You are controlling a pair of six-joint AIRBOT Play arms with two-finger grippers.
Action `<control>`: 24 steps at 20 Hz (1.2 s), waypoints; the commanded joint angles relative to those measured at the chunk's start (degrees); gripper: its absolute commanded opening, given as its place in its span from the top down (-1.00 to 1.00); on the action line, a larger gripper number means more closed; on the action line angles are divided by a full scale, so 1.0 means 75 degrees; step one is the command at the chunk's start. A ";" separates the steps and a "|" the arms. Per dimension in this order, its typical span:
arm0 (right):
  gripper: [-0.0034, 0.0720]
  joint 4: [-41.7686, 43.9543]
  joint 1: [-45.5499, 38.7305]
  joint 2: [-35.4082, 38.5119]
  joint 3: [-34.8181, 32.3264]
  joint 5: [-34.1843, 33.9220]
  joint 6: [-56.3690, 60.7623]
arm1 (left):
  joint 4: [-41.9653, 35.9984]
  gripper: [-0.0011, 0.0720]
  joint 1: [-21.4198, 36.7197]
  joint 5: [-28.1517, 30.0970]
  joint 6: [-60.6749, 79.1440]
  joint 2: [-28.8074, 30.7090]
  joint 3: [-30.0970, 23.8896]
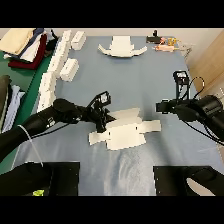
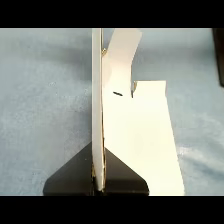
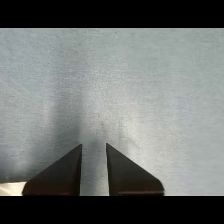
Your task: Fold the box.
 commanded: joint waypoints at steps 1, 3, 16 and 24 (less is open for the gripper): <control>0.26 0.0201 0.0000 -0.0006 0.0009 0.0119 0.0093 | -0.0114 0.94 -0.0565 0.0714 0.0527 0.0286 -0.0428; 0.26 0.0294 0.0003 -0.0009 0.0009 0.0119 0.0093 | -0.0079 0.94 -0.0793 0.0714 0.0586 0.0216 -0.0472; 0.26 0.0606 0.0003 -0.0006 0.0003 0.0114 0.0093 | -0.0058 0.93 -0.0886 0.0659 0.0714 -0.0440 -0.0460; 0.26 0.0621 0.0003 -0.0006 0.0003 0.0114 0.0093 | -0.0096 0.94 -0.0877 0.0726 0.2541 0.0592 -0.0146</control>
